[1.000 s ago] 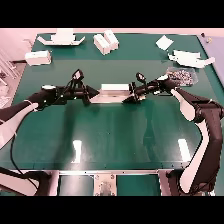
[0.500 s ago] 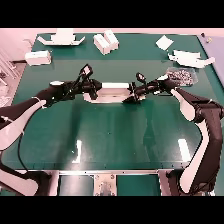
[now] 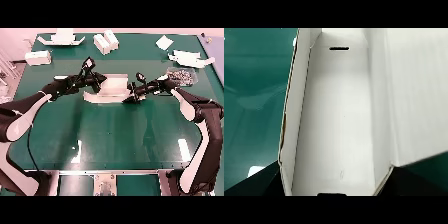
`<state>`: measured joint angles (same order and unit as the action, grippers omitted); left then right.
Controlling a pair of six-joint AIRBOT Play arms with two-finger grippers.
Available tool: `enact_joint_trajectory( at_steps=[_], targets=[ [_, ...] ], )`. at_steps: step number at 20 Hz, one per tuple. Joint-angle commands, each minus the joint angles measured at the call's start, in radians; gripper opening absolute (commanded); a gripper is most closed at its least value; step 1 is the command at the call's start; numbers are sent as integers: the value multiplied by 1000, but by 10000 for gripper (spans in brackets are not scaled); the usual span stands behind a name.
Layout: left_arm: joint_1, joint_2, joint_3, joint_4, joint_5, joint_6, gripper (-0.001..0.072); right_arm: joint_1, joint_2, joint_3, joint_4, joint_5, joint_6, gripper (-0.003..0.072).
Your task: Fold the box and place the chain.
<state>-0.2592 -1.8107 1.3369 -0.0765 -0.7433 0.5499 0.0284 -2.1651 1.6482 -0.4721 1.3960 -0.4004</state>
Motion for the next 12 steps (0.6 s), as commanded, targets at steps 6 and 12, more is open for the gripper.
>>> enact_joint_trajectory(
  at_steps=[6, 12],
  targets=[
    [0, -62, 35, 3, 82, -24, 24, 1, 0, 1, 0, 0, 0, 475],
    [0, -100, 36, 29, 71, -71, 24, 1, 0, 1, 0, 0, 0, 475]
  ],
)
